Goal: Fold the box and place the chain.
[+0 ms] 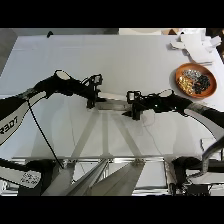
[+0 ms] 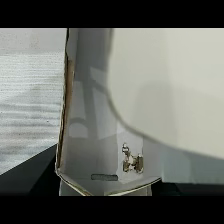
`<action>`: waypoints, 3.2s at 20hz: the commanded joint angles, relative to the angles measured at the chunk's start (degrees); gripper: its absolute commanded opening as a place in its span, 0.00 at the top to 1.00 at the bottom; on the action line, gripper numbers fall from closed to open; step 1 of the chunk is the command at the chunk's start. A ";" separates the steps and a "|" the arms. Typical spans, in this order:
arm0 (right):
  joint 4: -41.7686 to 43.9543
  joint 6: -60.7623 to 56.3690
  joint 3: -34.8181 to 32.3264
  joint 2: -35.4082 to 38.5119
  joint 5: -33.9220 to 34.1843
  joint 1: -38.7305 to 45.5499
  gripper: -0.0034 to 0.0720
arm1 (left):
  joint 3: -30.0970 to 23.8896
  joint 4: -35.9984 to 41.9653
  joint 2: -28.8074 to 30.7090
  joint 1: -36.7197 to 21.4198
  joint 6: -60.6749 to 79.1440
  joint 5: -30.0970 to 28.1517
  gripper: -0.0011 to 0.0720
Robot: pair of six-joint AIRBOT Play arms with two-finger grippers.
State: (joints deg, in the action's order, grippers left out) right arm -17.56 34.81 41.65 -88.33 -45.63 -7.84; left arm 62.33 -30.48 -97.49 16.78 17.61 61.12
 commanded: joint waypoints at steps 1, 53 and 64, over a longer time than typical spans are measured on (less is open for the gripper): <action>-0.02 0.02 0.04 -0.04 0.00 -0.07 0.44 | 0.07 0.02 -0.04 0.00 0.00 -0.07 0.97; -0.02 0.02 0.04 -0.04 -0.02 -0.07 0.44 | -4.85 10.58 9.77 -0.70 -13.81 -1.75 0.98; -0.02 0.02 0.04 -0.04 -0.02 -0.07 0.44 | -4.85 10.10 4.00 -2.40 -28.37 -11.04 0.98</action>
State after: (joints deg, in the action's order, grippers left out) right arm -17.47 34.79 41.65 -88.33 -45.67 -7.88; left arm 57.49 -20.34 -91.26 14.13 -7.84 51.11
